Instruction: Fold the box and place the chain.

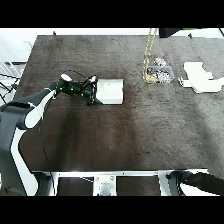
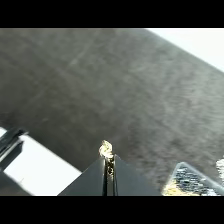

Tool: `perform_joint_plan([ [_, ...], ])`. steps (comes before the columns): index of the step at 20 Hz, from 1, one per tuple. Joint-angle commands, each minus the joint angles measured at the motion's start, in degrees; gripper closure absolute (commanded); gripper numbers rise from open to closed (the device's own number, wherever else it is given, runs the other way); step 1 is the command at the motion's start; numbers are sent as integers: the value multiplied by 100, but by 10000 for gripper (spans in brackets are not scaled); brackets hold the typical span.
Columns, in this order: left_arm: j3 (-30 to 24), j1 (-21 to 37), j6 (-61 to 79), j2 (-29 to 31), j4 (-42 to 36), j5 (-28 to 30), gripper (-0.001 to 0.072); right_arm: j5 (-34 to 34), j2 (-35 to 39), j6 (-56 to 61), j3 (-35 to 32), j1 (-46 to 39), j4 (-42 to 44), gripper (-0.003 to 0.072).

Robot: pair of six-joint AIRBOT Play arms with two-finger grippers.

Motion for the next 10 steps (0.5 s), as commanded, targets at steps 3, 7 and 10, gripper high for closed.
perform_joint_plan([
  [3,2,2,0,4,0,2,219,2,-26,4,-573,518,48,674],
  [7,2,2,2,4,2,0,219,-610,-186,17,-1154,892,345,674],
  [10,2,2,2,4,0,0,219,-957,-485,26,-1449,1056,479,674],
])
